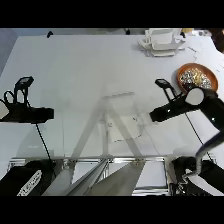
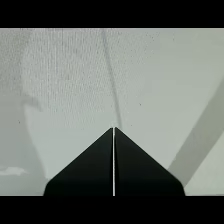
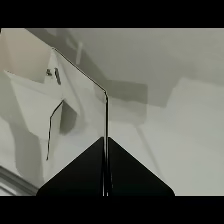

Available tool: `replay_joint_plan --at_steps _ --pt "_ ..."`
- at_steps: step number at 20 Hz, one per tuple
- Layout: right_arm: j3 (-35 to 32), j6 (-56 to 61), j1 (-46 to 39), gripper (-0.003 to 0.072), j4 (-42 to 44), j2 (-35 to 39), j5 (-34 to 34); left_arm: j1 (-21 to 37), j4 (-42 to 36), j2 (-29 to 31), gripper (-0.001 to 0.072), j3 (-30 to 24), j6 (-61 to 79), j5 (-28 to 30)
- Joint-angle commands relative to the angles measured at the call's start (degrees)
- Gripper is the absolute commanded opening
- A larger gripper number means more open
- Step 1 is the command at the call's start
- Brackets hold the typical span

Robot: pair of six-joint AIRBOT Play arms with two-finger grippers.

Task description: Fold the box and place the chain.

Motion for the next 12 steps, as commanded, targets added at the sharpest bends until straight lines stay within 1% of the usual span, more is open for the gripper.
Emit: replay_joint_plan --at_steps 1,2,3,4,6,8,9,10,11,12 --pt "-1.8 5.0 10.9 0.0010 -0.3 0.5 -8.7 0.1 0.3 -0.1 0.0012 0.0 0.0 11.7" --pt "-1.8 6.5 12.5 0.0010 -1.5 0.5 -9.4 0.1 0.2 -0.1 0.0070 0.0 0.1 14.9" --pt "-1.8 7.9 13.3 0.0010 -2.4 0.5 -9.4 0.0 -0.2 -0.1 0.0092 0.0 0.0 16.7" --pt "-1.8 8.9 13.6 0.0010 -2.6 0.5 -9.3 0.0 -0.7 -0.1 0.0078 0.0 0.1 17.9" --pt "-1.8 8.9 13.6 0.0010 -2.4 0.5 -9.1 0.0 -1.7 -0.5 0.0083 0.0 3.9 19.2" --pt "-1.8 8.9 13.6 0.0011 -2.1 0.5 -9.0 0.0 -5.4 -2.2 0.0082 0.0 14.9 20.4" --pt "-1.8 8.9 13.6 0.0011 -1.8 0.5 -8.8 0.0 -10.9 -3.9 0.0083 0.2 24.5 20.1" --pt "-1.8 8.9 13.6 0.0011 -1.7 0.5 -8.5 0.1 -18.1 -6.1 0.0116 0.5 34.0 18.5" --pt "-1.8 8.9 13.6 0.0011 -1.6 0.5 -8.2 0.1 -27.2 -9.0 0.0175 1.0 43.3 16.0" --pt "-1.8 8.9 13.6 0.0011 -1.5 0.5 -7.8 0.0 -36.2 -12.1 0.0219 1.4 52.5 13.2"
